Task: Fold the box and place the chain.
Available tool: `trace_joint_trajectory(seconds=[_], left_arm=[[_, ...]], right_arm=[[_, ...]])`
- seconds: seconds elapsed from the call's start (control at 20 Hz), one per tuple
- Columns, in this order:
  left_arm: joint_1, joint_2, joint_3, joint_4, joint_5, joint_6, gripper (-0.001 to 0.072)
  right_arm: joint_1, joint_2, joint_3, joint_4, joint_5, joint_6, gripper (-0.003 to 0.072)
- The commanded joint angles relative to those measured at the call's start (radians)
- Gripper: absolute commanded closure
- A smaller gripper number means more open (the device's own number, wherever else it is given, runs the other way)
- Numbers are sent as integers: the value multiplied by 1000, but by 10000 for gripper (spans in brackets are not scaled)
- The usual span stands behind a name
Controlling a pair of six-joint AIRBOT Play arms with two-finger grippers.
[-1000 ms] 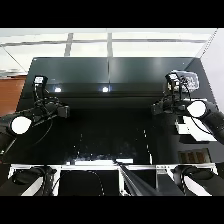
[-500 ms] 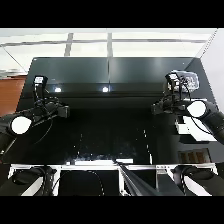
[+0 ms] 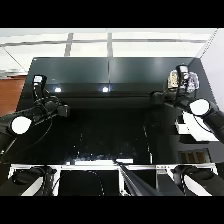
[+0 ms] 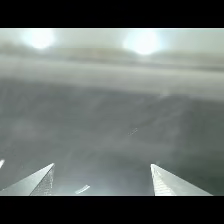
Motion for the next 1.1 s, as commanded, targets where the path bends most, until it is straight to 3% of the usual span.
trace_joint_trajectory(seconds=[0.0,0.05,0.15,0.25,0.35,0.45,0.6,0.8,0.9,1.0,1.05], left_arm=[[-1,-8,0,0,8,0,216],[0,-11,0,-1,-1,-3,1],[0,-12,0,-1,-21,-3,-1],[-1,-12,0,-8,-46,-3,-1],[-1,-12,0,-8,-68,-3,-1],[0,-12,0,-25,-80,-3,-1],[-1,-13,0,-55,-79,-2,-1],[-1,-21,0,-86,-79,-3,-1],[-1,-21,0,-87,-79,-3,-1],[-1,-21,0,-87,-79,-2,-1],[-1,-21,0,-87,-79,-2,-1]], right_arm=[[-226,-8,12,-232,-119,117,-34],[-383,-24,35,-278,-111,175,-34],[-701,-85,111,-280,-35,213,-34],[-971,-172,240,-271,146,216,-34],[-1152,-274,376,-270,344,133,-34],[-1254,-390,489,-268,565,-21,-34],[-1289,-551,600,-175,874,-275,-34],[-1209,-613,668,-256,869,-350,-34],[-1176,-620,671,-257,866,-393,266],[-1154,-619,673,-255,869,-418,640],[-1147,-619,673,-254,883,-417,640]])
